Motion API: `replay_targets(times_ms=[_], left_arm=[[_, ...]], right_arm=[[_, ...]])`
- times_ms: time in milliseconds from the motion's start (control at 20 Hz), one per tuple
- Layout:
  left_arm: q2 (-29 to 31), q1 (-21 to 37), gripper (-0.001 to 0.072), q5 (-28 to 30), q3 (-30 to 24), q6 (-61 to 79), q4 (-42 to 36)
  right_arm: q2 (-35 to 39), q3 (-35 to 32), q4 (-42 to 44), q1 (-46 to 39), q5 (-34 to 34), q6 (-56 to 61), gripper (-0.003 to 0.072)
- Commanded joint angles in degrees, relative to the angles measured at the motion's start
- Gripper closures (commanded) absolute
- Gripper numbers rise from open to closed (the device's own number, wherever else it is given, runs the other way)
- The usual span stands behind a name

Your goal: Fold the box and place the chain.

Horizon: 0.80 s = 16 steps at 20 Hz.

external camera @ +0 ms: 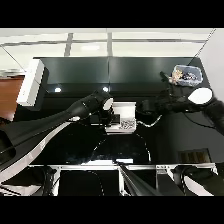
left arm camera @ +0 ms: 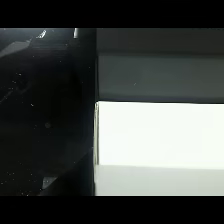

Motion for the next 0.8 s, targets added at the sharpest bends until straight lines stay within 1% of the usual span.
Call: replay_targets(times_ms=[0, 50, 100, 200, 250, 300, 400, 450, 550, 600, 700, 750], left_arm=[[0.02, 0.04, 0.068, -0.09, 0.02, 0.0, 0.0], [0.02, 0.04, 0.068, -0.07, 0.02, 0.0, 0.0], [0.02, 0.04, 0.068, -0.07, 0.02, 0.0, 0.0], [0.02, 0.04, 0.0681, -0.07, 0.02, 0.0, 0.0], [0.02, 0.04, 0.068, -0.07, 0.02, 0.0, 0.0], [0.02, 0.04, 0.068, -0.07, 0.02, 0.0, 0.0], [0.02, 0.04, 0.0681, -0.07, 0.02, 0.0, 0.0], [0.02, 0.04, 0.068, -0.07, 0.02, 0.0, -0.02], [0.02, 0.04, 0.068, -0.2, 0.02, 0.0, -0.04], [0.02, 0.04, 0.068, -0.28, 0.02, 0.0, -0.07], [0.02, 0.04, 0.068, -0.31, 0.02, 0.0, -0.07], [0.02, 0.04, 0.068, -0.28, 0.02, 0.0, -0.07]], right_arm=[[2.27, 0.59, -14.38, -8.96, 3.54, 0.46, 0.0378], [2.38, 0.57, -20.92, -11.34, 4.0, 2.16, 0.0379], [2.38, 0.22, -26.95, -13.09, 3.06, 4.37, 0.0379], [2.36, -1.86, -37.86, -15.19, -2.38, 12.26, 0.0377], [2.32, -3.39, -40.96, -15.3, -5.97, 13.62, 0.0272], [2.03, -4.81, -41.4, -15.3, -9.33, 13.64, -0.0028], [-0.15, -5.77, -41.92, -14.71, -13.18, 14.47, -0.0031], [-1.64, -5.77, -44.19, -14.1, -15.02, 18.49, -0.0024], [-4.17, -5.75, -54.07, -12.04, -20.04, 28.3, -0.0024], [-5.25, -5.66, -57.81, -10.86, -22.99, 30.67, -0.0023], [-8.2, -4.66, -58.69, -9.29, -27.43, 30.82, -0.0022], [-10.45, -3.48, -58.21, -9.25, -27.67, 31.21, 0.0053]])
